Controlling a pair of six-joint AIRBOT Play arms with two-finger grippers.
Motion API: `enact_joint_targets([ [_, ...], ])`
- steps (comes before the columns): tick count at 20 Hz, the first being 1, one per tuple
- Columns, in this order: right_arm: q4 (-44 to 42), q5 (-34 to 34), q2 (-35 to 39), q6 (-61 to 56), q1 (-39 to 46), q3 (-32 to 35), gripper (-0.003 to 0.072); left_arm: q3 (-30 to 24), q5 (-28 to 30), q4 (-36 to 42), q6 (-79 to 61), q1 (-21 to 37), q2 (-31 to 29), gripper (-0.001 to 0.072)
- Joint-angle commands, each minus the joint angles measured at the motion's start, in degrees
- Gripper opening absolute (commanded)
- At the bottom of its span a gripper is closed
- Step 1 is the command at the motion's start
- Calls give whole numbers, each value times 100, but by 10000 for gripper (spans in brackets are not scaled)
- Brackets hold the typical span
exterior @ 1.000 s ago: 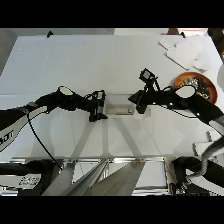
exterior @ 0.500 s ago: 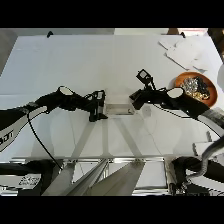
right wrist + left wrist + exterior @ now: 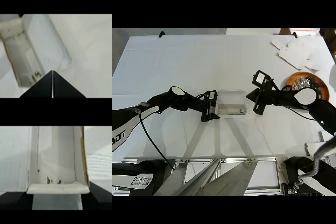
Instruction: Fold the box and place the chain.
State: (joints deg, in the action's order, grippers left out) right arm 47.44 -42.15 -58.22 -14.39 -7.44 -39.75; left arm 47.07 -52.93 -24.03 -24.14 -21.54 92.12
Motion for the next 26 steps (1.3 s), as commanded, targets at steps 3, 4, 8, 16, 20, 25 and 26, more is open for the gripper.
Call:
enact_joint_targets([
  [3, 1539, -496, -197, -503, -4, 0, 101, 2, 2, 0, 0, 0, -4, 291],
  [4, 1580, -485, -363, -446, -4, -2, 231, 2, 0, -2, 0, 0, -4, 291],
  [8, 1475, -332, -990, 538, -4, -2, 248, 2, 0, -2, 0, 0, -4, 291],
  [16, 111, -157, -1484, 2267, -7, -2, 249, 2, 2, -2, 0, 0, -4, 291],
  [20, -245, -160, -1486, 2522, -7, -2, 235, 2, 0, 0, 0, 0, -4, 291],
  [25, -310, -212, -1491, 2520, -7, -2, 215, 2, 0, -2, 0, 0, -4, 291],
  [26, -326, -236, -1488, 2522, -7, -2, 212, 2, 0, 0, 0, 0, -4, 291],
])
